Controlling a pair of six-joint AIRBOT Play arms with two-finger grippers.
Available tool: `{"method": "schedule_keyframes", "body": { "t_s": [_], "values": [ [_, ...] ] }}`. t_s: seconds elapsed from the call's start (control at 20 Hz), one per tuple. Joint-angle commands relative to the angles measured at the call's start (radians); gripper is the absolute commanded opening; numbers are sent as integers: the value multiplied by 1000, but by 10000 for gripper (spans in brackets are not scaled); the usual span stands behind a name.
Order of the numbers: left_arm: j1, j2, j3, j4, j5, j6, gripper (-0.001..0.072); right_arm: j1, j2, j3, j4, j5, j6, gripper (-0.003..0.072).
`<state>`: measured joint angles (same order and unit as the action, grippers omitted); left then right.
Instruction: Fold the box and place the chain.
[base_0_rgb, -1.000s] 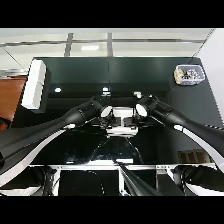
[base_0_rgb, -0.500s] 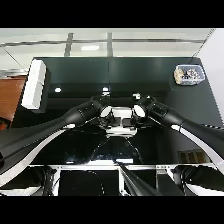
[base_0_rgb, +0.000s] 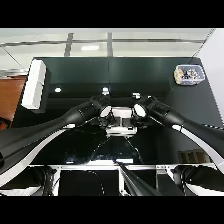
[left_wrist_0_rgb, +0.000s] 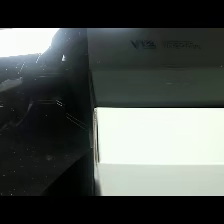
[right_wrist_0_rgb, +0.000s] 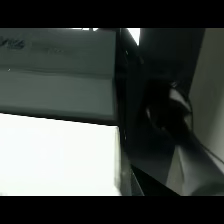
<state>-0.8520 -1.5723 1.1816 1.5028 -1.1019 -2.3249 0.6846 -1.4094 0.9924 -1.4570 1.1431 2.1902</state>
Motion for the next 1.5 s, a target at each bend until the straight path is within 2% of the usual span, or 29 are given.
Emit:
{"method": "schedule_keyframes", "body": {
  "t_s": [0.0, 0.15, 0.25, 0.4, 0.45, 0.55, 0.6, 0.65, 0.75, 0.85, 0.95, 1.1, 1.2, 1.3, 1.45],
  "values": [
    [1, 0, 0, 0, -2, -2, 29, -8, 47, 27, -12, 65, -69, 386],
    [1, 0, 0, 1, -3, -2, 29, -23, 182, 61, -56, 134, -148, 386],
    [1, 0, 0, 1, -2, -2, 29, -53, 296, 70, -134, 134, -201, 385],
    [1, 0, 0, 3, -2, -2, 29, -151, 385, 67, -494, 123, -201, 385],
    [1, 0, 0, 3, -2, -2, 29, -210, 382, 58, -592, 79, -201, 385],
    [1, 0, 0, 3, -3, -2, 29, -374, 373, 2, -626, -154, -200, 387],
    [1, 0, 0, 3, -3, -2, 29, -464, 357, -26, -596, -274, -199, 455],
    [1, 0, 0, 3, -6, -2, 29, -563, 322, -43, -534, -383, -198, 686],
    [1, 0, 0, 3, -6, -2, 29, -727, 211, -29, -379, -527, -198, 686],
    [1, 0, 0, 3, -6, -2, 29, -836, 67, 84, -299, -554, -199, 685],
    [1, 0, 0, 3, -6, -2, 29, -894, -108, 297, -298, -447, -216, 685],
    [2, 0, 0, 3, -6, -2, 29, -929, -381, 668, -270, -215, -242, 684],
    [2, 0, 0, 3, -1, -2, 29, -946, -528, 867, -222, -126, -271, 683],
    [2, 0, 0, 3, -1, -2, 29, -960, -631, 993, -198, -85, -284, 682],
    [2, 0, 0, 3, -3, -2, 29, -982, -699, 1047, -195, -89, -289, 662]
  ]
}}
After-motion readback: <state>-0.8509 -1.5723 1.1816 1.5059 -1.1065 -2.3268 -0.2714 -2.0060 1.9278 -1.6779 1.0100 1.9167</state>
